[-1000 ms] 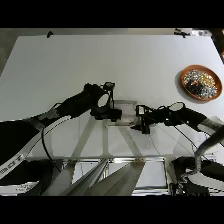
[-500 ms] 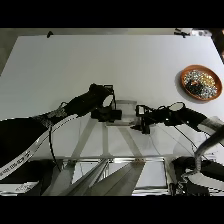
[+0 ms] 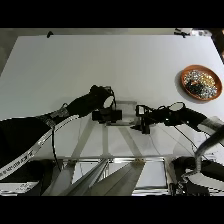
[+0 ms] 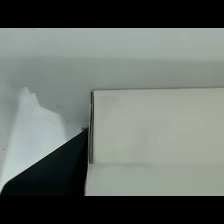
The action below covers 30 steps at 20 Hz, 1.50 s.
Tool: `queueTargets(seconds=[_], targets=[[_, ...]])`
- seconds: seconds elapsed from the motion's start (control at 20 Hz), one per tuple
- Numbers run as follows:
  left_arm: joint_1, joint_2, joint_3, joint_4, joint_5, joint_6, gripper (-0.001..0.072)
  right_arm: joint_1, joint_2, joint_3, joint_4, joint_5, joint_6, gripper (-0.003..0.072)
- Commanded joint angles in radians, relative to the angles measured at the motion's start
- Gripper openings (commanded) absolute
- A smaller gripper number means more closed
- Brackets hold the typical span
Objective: Fold the box and place the chain.
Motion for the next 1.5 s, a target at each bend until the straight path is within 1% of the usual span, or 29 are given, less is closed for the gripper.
queueTargets(seconds=[0.0, 0.05, 0.1, 0.15, 0.2, 0.25, 0.3, 0.35, 0.4, 0.6, 0.7, 0.75, 0.8, 0.85, 0.9, 1.15, 1.2, 1.25, 1.3, 1.35, 1.45], targets=[[-0.002, -0.003, -0.002, 0.008, -0.013, -0.007, 0.0341, 0.0, 0.001, 0.0, 0.001, 0.0, 0.001, 0.0477], [-0.002, -0.003, -0.004, 0.008, -0.009, -0.007, 0.033, 0.0, 0.0, 0.0, 0.0, 0.0, 0.001, 0.0477], [-0.002, -0.003, -0.01, 0.006, -0.006, -0.007, 0.0288, 0.0, 0.001, 0.0, 0.0, 0.0, 0.001, 0.0477], [-0.002, -0.003, -0.021, -0.001, -0.005, -0.007, 0.0183, 0.0, 0.001, 0.0, 0.0, 0.0, 0.001, 0.0477], [-0.002, -0.003, -0.035, -0.006, -0.006, -0.007, 0.0109, 0.0, 0.0, 0.0, 0.0, 0.0, 0.001, 0.0477], [-0.004, -0.002, -0.049, -0.015, -0.006, -0.007, 0.0072, 0.0, 0.0, 0.0, 0.0, 0.0, 0.001, 0.0477], [-0.007, -0.002, -0.058, -0.018, -0.005, -0.007, 0.0057, 0.0, 0.0, 0.0, 0.0, 0.0, 0.001, 0.0477], [-0.008, -0.002, -0.062, -0.018, -0.005, -0.007, 0.002, 0.0, 0.0, 0.0, 0.0, 0.0, 0.001, 0.0477], [-0.008, -0.002, -0.062, -0.018, -0.004, -0.006, 0.0003, 0.0, 0.001, 0.0, 0.0, 0.0, 0.001, 0.0477], [-0.008, -0.001, -0.062, -0.02, -0.002, -0.004, 0.0004, 0.0, 0.0, 0.0, 0.0, 0.0, 0.001, 0.0477], [-0.008, 0.006, -0.062, -0.035, 0.001, 0.034, 0.0015, 0.0, 0.0, 0.0, 0.0, 0.0, 0.001, 0.0477], [-0.007, 0.018, -0.062, -0.045, 0.005, 0.071, 0.0068, 0.0, 0.0, 0.0, 0.0, 0.0, 0.001, 0.0477], [-0.004, 0.031, -0.062, -0.051, 0.006, 0.109, 0.0159, 0.0, 0.0, 0.0, 0.0, 0.0, 0.001, 0.0477], [0.0, 0.048, -0.062, -0.05, 0.006, 0.147, 0.0282, 0.0, 0.0, 0.0, 0.0, 0.0, 0.001, 0.0477], [0.003, 0.065, -0.063, -0.049, 0.006, 0.172, 0.0334, 0.0, 0.0, 0.0, 0.0, 0.0, 0.001, 0.0477], [0.04, 0.163, -0.077, -0.048, 0.006, 0.242, 0.0353, 0.0, 0.001, 0.0, 0.0, 0.0, 0.001, 0.0477], [0.049, 0.184, -0.083, -0.048, 0.006, 0.261, 0.0383, 0.0, 0.001, 0.0, 0.0, 0.0, 0.001, 0.0477], [0.058, 0.202, -0.087, -0.048, 0.006, 0.289, 0.0453, 0.0, 0.001, 0.0, 0.0, 0.0, 0.001, 0.0477], [0.065, 0.222, -0.091, -0.045, 0.006, 0.317, 0.0509, 0.0, 0.0, 0.0, 0.001, 0.0, 0.001, 0.0477], [0.072, 0.241, -0.094, -0.044, 0.006, 0.348, 0.0528, 0.0, 0.001, 0.0, 0.0, 0.0, 0.001, 0.0477], [0.085, 0.287, -0.103, -0.044, 0.006, 0.477, 0.0528, 0.0, 0.0, 0.0, 0.001, 0.0, 0.001, 0.0477]])
